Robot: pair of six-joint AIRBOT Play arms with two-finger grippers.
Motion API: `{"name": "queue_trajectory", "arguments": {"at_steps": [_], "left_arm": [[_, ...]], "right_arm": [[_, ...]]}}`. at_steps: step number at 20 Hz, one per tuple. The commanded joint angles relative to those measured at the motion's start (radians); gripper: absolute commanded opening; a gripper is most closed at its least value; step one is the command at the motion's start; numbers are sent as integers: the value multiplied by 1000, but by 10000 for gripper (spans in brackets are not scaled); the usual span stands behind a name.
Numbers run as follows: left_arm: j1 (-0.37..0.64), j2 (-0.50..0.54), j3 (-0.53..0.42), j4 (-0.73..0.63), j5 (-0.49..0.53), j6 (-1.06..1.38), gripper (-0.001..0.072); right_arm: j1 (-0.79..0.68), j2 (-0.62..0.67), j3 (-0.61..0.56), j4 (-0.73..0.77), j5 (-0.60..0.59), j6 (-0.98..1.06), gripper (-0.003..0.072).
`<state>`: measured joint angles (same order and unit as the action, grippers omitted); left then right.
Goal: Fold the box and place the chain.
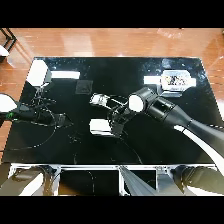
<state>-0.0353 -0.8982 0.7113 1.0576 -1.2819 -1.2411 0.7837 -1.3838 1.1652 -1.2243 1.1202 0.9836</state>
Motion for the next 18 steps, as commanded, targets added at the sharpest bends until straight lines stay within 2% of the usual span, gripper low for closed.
{"name": "queue_trajectory", "arguments": {"at_steps": [1, 13, 14, 18], "left_arm": [[1, -1, 0, 0, 0, 0, 625], [1, -1, 0, 0, 0, 0, 625], [1, -1, 0, 0, 0, 0, 625], [1, -1, 0, 0, 0, 0, 625]], "right_arm": [[2, -1, 0, -8, -5, 11, 231], [2, -5, -5, -7, -7, 12, 230], [2, -6, -5, -7, -6, 12, 171], [2, -6, -5, -7, -6, 12, 163]]}}
